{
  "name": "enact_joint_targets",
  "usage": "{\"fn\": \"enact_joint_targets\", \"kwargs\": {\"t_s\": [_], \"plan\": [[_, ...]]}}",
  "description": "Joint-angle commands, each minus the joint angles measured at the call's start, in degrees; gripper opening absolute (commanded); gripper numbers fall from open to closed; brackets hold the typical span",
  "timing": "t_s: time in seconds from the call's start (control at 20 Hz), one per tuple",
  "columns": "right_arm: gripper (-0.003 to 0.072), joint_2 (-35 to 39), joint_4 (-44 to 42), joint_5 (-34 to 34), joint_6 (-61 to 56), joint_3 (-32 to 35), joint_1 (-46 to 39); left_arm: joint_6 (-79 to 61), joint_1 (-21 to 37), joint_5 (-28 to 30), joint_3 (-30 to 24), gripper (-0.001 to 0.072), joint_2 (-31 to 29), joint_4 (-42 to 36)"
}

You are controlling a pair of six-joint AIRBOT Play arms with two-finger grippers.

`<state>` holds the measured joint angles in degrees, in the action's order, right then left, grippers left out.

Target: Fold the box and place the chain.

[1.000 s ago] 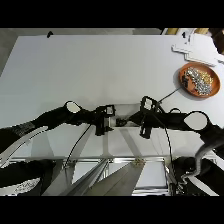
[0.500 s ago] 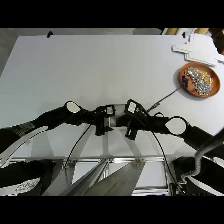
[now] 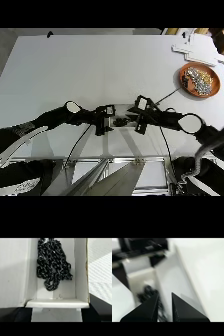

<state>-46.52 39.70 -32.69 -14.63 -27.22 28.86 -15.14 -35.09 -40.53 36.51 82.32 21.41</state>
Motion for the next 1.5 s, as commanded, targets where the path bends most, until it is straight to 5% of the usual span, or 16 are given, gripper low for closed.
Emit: {"fn": "enact_joint_targets", "kwargs": {"t_s": [0.0, 0.2, 0.65, 1.45], "plan": [[0.0163, 2.78, 10.54, -9.18, 0.22, -0.07, -9.77, -0.02, 0.00, 0.00, 0.02, 0.0252, 0.02, 0.02], [0.0164, -1.16, 17.27, -15.23, 11.65, 0.96, -14.73, -0.02, 0.00, 0.00, 0.02, 0.0252, 0.02, 0.02], [0.0164, -11.47, 8.20, -12.70, 25.77, 1.16, -14.69, -0.02, 0.00, 0.00, 0.02, 0.0252, 0.02, 0.02], [0.0158, -15.91, 3.52, -5.53, 30.14, 1.16, -14.69, -0.02, 0.00, 0.00, 0.02, 0.0252, 0.02, 0.02]]}}
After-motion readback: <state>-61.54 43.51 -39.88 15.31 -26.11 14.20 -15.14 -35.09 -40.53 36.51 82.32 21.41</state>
